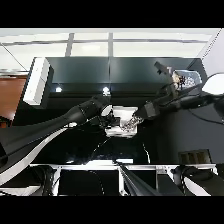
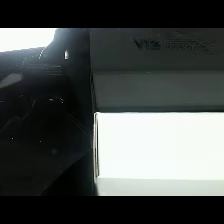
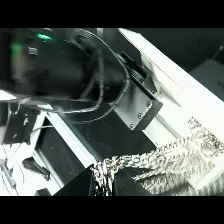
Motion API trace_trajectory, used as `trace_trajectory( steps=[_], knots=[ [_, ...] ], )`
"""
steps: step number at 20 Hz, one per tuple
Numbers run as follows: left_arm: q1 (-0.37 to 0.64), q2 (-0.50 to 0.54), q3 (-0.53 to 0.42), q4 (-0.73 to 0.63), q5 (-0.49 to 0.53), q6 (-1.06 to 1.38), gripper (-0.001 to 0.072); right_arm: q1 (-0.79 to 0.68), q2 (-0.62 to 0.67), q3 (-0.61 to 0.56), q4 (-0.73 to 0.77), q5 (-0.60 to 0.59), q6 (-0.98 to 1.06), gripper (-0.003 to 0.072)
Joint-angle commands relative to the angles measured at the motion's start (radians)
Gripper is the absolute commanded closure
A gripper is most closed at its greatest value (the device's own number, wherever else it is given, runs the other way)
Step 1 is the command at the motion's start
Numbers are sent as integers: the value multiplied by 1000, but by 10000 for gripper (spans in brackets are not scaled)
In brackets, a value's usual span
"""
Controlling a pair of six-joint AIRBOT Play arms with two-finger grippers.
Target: Fold the box and place the chain.
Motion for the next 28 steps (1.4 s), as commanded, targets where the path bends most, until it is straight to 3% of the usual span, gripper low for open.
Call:
trace_trajectory(
  steps=[1,4,9,15,21,23,26,28],
  knots=[
    [1,-1,0,1,1,0,683,58,0,-107,31,-158,3,670],
    [7,-1,0,0,0,0,683,104,-3,-116,35,-230,6,670],
    [7,-1,0,0,0,0,683,59,5,-115,169,-142,-11,670],
    [7,-1,0,1,0,0,683,32,11,-99,172,-147,-13,670],
    [7,-1,0,1,0,0,683,32,11,-99,170,-274,-13,670],
    [7,-1,0,1,0,0,683,32,10,-99,134,-298,-12,670],
    [7,-1,0,0,0,0,683,55,6,-132,-28,-301,54,670],
    [7,-1,0,0,0,0,683,106,6,-176,-132,-367,120,669]
  ],
)
